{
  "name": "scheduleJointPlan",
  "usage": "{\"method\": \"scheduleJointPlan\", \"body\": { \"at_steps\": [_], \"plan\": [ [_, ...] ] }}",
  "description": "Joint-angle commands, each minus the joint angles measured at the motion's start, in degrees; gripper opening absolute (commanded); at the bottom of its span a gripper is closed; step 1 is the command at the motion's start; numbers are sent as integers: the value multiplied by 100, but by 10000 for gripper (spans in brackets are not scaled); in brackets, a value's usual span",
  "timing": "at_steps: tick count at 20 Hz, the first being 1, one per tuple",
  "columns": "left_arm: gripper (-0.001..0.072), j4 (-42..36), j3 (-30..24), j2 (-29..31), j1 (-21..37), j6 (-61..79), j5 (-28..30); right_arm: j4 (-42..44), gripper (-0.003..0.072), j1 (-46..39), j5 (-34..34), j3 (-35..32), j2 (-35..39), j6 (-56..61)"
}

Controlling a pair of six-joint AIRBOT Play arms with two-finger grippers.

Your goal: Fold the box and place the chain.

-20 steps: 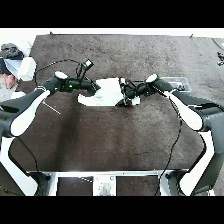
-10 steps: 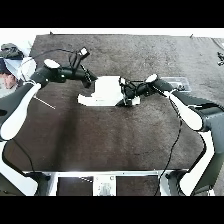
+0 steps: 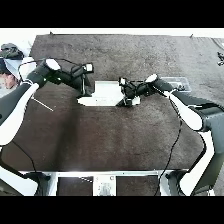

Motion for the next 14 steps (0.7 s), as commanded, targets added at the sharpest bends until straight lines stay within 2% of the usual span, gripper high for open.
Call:
{"method": "scheduleJointPlan", "body": {
  "at_steps": [1, 5, 8, 14],
  "plan": [
    [569, 490, -326, 9, -170, 57, 428, 7, 323, -2, 0, 2, 4, 4],
    [568, 463, -485, -153, -170, 295, 501, 7, 323, 0, 0, 2, 4, 4],
    [568, 131, -485, -323, -170, 352, 780, 7, 323, 0, 0, 2, 4, 4],
    [567, -269, -485, -352, -170, 470, 828, 7, 323, 0, 0, 2, 4, 7]
  ]
}}
